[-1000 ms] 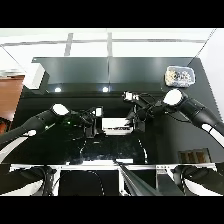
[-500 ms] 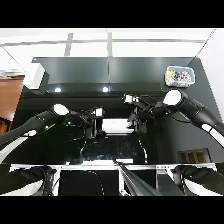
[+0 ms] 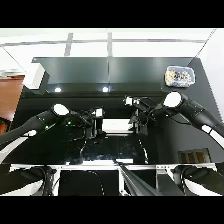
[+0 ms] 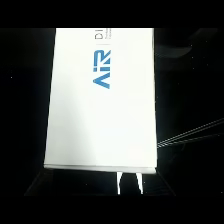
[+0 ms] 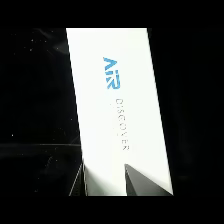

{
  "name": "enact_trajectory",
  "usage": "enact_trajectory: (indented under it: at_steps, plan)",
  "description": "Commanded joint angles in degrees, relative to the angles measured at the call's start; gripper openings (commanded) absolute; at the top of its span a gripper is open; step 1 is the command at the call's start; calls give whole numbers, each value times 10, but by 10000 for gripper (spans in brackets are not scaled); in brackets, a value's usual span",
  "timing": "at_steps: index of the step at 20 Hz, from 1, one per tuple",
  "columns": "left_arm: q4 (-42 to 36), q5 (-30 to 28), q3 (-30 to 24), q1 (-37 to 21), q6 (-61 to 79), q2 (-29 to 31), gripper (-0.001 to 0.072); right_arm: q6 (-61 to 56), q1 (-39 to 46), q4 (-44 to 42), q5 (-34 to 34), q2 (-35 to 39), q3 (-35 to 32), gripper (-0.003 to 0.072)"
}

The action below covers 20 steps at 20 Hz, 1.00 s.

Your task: Fold the box and place the chain.

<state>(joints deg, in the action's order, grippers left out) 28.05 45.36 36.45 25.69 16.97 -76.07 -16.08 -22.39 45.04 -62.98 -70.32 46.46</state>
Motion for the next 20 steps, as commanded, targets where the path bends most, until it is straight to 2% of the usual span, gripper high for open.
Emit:
enact_trajectory:
  at_steps: [1, 3, 4, 5, 7, 10, 13, 20]
  plan:
    - [0, -1, 0, 0, -1, 0, 350, -103, 14, -13, -21, 18, 13, 297]
    - [0, -1, 0, 0, -1, 0, 350, -265, 42, -31, -56, 28, 13, 295]
    - [0, -1, 0, 0, -1, 0, 350, -348, 51, -38, -77, 28, 9, 97]
    - [-1, -1, 0, 0, -1, 0, 350, -380, 54, -51, -85, 28, -1, 20]
    - [0, -1, 0, 0, -1, 0, 350, -388, 47, -127, -60, 27, -30, 19]
    - [0, -1, 0, 0, -1, 0, 350, -389, 26, -255, 37, 15, -63, 19]
    - [0, -1, 0, 0, -1, 0, 350, -389, 8, -250, 82, -14, -63, 19]
    - [-1, -1, 0, 0, -1, 0, 350, -410, 7, -171, 97, -59, -63, 19]
